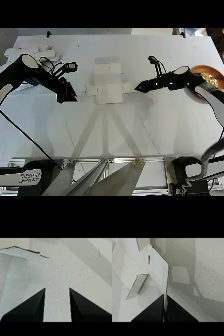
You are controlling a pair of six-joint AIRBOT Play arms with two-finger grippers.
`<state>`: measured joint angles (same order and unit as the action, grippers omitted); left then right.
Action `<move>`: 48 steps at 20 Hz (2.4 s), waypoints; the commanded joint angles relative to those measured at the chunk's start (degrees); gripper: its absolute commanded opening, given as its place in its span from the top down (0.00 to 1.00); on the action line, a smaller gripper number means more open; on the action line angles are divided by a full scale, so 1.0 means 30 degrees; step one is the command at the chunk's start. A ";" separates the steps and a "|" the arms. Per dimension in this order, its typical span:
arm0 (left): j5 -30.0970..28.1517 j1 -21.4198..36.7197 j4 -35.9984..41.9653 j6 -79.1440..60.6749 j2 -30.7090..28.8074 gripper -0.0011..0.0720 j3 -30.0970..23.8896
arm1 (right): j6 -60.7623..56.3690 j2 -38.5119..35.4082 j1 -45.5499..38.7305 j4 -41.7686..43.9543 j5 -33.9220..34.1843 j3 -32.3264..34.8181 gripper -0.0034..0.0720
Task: Fold the box and place the chain.
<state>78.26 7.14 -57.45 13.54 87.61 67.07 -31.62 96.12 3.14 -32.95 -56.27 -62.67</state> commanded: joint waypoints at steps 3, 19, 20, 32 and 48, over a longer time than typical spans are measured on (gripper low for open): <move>0.0044 -0.0007 0.2215 0.0015 0.0022 0.53 0.0000 | 0.0000 0.0007 0.0022 -0.0007 -0.0022 0.0000 0.95; -0.3381 0.0743 0.8699 0.3650 0.2492 0.36 0.1654 | 0.0000 0.0007 0.0022 -0.0007 -0.0022 0.0000 0.95; -0.3075 0.0743 0.8641 0.3818 0.2929 0.36 0.2295 | 0.0000 0.0007 0.0022 -0.0007 -0.0022 0.0000 0.95; -0.4940 -0.2091 0.3417 0.3701 0.0838 0.36 0.5435 | 0.0000 0.0007 0.0022 -0.0007 -0.0022 0.0000 0.95; -0.4022 -0.2033 0.0860 1.0826 0.5421 0.28 0.9872 | 0.0000 0.0007 0.0022 -0.0007 -0.0022 0.0000 0.94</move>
<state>65.21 0.75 -53.67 40.91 100.12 95.85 -31.62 96.12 3.14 -32.97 -56.34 -62.67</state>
